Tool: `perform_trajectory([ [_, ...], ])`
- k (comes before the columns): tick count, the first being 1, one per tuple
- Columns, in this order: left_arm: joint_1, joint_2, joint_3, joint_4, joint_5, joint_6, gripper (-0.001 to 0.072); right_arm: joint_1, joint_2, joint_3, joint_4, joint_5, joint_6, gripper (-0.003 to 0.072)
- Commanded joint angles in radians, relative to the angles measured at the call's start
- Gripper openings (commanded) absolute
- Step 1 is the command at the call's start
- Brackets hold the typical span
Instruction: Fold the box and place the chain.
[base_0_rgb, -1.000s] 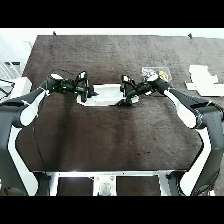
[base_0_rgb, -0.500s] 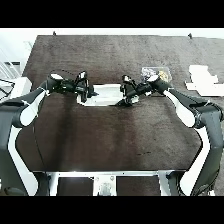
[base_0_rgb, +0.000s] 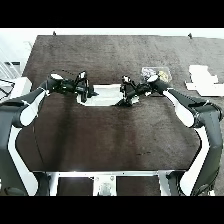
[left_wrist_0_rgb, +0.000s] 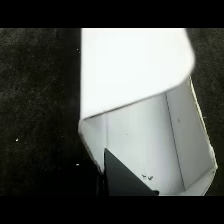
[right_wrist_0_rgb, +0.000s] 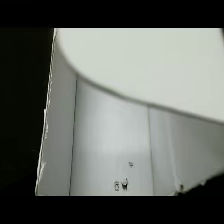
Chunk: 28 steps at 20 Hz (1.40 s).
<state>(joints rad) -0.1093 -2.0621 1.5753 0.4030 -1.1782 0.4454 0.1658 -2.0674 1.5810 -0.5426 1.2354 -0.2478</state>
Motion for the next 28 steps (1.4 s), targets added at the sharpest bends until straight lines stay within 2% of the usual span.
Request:
perform_trajectory([
  [1, 0.000, -0.001, 0.000, 0.000, 0.000, 0.000, 0.0021, 0.001, -0.001, 0.002, 0.000, 0.000, -0.001, 0.0608],
  [9, 0.000, -0.001, 0.000, 0.000, 0.000, 0.000, 0.0021, 0.001, -0.001, 0.002, 0.001, 0.000, 0.000, 0.0609],
  [10, 0.000, -0.001, 0.000, 0.000, 0.000, 0.000, 0.0021, 0.001, -0.001, 0.002, 0.001, 0.000, 0.000, 0.0601],
  [11, 0.000, -0.001, 0.000, 0.000, 0.000, 0.000, 0.0021, 0.001, -0.001, 0.002, 0.001, 0.000, 0.000, 0.0542],
  [28, 0.000, -0.001, 0.000, 0.000, 0.000, 0.000, 0.0021, 0.001, -0.001, 0.002, 0.001, 0.000, 0.000, 0.0541],
])
